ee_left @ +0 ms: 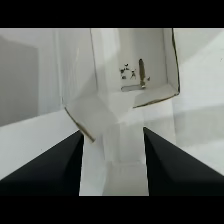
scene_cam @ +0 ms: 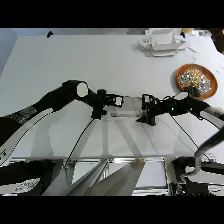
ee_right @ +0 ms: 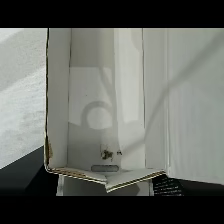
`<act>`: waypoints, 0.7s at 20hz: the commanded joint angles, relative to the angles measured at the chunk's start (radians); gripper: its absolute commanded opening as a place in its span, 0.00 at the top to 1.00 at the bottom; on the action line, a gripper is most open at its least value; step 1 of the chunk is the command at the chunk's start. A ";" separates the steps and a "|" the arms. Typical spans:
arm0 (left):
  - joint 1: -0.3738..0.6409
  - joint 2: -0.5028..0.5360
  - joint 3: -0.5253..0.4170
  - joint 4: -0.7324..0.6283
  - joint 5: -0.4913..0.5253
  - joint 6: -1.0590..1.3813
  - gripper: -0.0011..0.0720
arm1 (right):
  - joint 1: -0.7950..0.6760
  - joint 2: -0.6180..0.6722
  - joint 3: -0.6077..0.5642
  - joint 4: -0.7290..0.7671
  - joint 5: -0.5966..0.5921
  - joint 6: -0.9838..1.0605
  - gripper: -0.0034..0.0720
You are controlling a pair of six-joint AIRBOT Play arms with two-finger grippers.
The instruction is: Fold the box and place the chain.
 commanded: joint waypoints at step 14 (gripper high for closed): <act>-0.050 -0.043 0.000 -0.098 0.113 0.006 0.80 | -0.001 0.000 0.000 0.000 0.000 0.000 0.42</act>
